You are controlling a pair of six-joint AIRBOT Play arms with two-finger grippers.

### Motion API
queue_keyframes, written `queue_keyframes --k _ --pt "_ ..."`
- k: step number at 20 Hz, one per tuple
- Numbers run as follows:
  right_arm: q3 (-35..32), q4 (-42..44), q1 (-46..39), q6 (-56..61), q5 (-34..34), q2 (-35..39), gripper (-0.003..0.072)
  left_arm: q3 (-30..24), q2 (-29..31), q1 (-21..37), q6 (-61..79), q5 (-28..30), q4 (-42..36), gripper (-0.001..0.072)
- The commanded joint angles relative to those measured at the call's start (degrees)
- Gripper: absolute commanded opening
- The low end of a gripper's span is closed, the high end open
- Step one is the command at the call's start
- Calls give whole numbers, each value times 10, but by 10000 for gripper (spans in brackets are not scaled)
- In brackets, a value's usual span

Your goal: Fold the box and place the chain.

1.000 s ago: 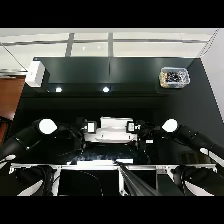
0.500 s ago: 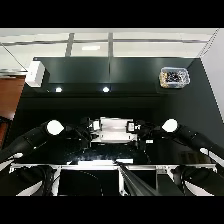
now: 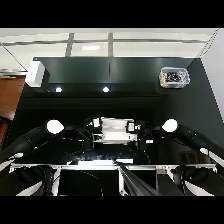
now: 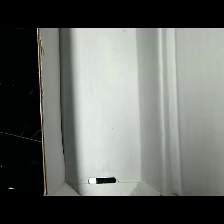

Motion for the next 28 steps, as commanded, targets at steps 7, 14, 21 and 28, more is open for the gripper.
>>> queue_keyframes --k 7,14,21,28 --pt "0 0 0 0 0 0 466 0 -47 -15 33 6 -67 217" --pt "0 0 0 0 0 0 467 0 -47 -11 41 15 -64 507" --pt "0 0 0 0 0 0 467 7 -28 -6 16 12 6 28" --pt "0 1 0 0 -1 0 466 19 121 214 -569 -68 377 28"
